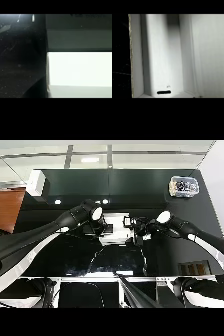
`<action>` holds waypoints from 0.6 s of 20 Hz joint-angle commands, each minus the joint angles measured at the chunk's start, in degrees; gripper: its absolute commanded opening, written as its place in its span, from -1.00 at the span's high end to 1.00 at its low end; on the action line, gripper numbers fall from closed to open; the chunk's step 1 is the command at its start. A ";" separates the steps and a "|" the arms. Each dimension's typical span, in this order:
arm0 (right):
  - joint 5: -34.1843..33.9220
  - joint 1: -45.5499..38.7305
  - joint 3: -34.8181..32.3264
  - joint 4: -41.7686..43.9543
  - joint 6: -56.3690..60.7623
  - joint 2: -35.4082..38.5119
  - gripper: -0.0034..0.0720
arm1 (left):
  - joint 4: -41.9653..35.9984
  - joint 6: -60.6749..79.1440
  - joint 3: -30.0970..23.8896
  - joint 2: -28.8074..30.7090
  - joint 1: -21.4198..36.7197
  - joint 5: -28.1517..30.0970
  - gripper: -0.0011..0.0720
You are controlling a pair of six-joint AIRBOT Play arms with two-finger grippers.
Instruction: Fold the box and place the chain.
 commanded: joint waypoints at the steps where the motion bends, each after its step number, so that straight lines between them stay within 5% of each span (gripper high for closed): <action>1: 0.02 0.02 -0.02 0.00 0.04 0.02 -0.21 | -0.42 1.51 0.02 -0.04 -0.02 0.55 0.91; 2: 0.11 0.02 -0.02 -0.02 0.63 0.02 -0.26 | -0.46 1.60 0.02 -0.02 -0.02 0.48 0.91; 3: 0.35 0.00 0.00 -0.09 1.53 0.04 -0.72 | -0.46 1.60 0.02 -0.02 -0.02 0.37 0.91; 4: 1.46 0.00 0.07 -0.37 2.34 0.31 -0.91 | -0.42 1.66 0.02 -0.02 -0.02 0.37 0.91; 12: 5.88 -0.11 0.42 -11.19 13.07 7.21 -0.90 | -0.35 4.81 0.48 0.02 0.02 0.63 0.90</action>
